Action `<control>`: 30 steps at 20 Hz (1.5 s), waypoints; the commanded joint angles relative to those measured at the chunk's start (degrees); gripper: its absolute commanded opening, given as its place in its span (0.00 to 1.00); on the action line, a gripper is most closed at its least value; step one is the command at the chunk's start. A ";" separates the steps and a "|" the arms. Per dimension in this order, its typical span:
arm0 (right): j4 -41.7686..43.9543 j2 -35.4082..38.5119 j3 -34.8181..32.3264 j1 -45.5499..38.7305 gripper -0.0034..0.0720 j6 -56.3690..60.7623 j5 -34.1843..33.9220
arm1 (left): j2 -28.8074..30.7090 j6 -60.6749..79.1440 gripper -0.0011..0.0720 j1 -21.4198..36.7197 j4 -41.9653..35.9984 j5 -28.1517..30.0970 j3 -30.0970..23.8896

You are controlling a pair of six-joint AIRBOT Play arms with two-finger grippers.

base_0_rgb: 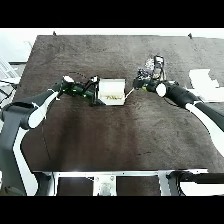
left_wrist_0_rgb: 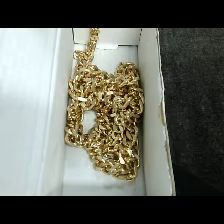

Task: Fold the box and place the chain.

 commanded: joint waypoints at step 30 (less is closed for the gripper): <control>-2.19 24.22 18.14 18.29 0.05 -16.41 9.20 | 0.02 0.02 0.48 0.02 0.00 0.02 0.02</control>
